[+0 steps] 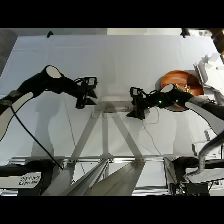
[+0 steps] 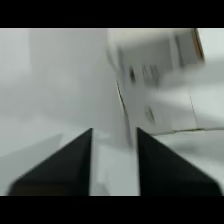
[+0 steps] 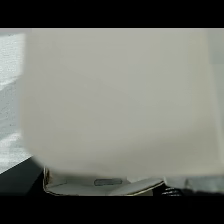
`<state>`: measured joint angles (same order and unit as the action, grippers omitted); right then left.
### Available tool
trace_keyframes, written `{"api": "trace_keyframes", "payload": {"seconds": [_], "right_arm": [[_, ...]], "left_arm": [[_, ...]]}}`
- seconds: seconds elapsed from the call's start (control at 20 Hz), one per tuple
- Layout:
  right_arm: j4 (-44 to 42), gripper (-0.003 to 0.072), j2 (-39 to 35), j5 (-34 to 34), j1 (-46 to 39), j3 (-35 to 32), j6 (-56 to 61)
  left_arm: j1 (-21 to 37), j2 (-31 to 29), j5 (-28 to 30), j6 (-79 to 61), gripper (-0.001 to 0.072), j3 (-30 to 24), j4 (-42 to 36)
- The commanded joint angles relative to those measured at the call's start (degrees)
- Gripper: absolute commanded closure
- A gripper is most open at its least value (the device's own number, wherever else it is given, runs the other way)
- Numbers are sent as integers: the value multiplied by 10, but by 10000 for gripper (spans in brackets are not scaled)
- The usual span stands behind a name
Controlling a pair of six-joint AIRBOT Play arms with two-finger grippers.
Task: Fold the box and place the chain.
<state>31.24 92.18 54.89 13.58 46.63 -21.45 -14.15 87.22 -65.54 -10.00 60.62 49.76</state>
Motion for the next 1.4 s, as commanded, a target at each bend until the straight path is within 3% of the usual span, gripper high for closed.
{"api": "trace_keyframes", "payload": {"seconds": [0.0,0.05,0.25,0.35,0.45,0.6,0.7,0.85,1.1,1.25,1.35], "right_arm": [[0,283,0,0,0,0,0],[0,283,0,0,0,0,0],[0,283,0,0,0,0,0],[0,283,0,0,0,0,0],[0,283,0,0,0,0,0],[0,283,0,0,0,0,0],[0,283,0,0,0,0,0],[0,283,0,0,0,0,0],[0,283,0,0,0,0,0],[0,283,0,0,0,0,0],[0,283,0,0,0,0,0]], "left_arm": [[10,-37,-41,71,579,0,85],[9,-48,-57,81,704,0,83],[-10,-70,-145,103,697,0,-11],[-27,-68,-140,103,701,0,-89],[-46,-59,-104,102,701,0,-146],[-55,-44,30,111,701,0,-196],[-55,-29,108,150,701,0,-205],[-55,5,170,184,701,0,-206],[-56,53,184,196,699,0,-204],[-54,38,166,190,699,0,-179],[-46,15,124,190,699,0,-171]]}}
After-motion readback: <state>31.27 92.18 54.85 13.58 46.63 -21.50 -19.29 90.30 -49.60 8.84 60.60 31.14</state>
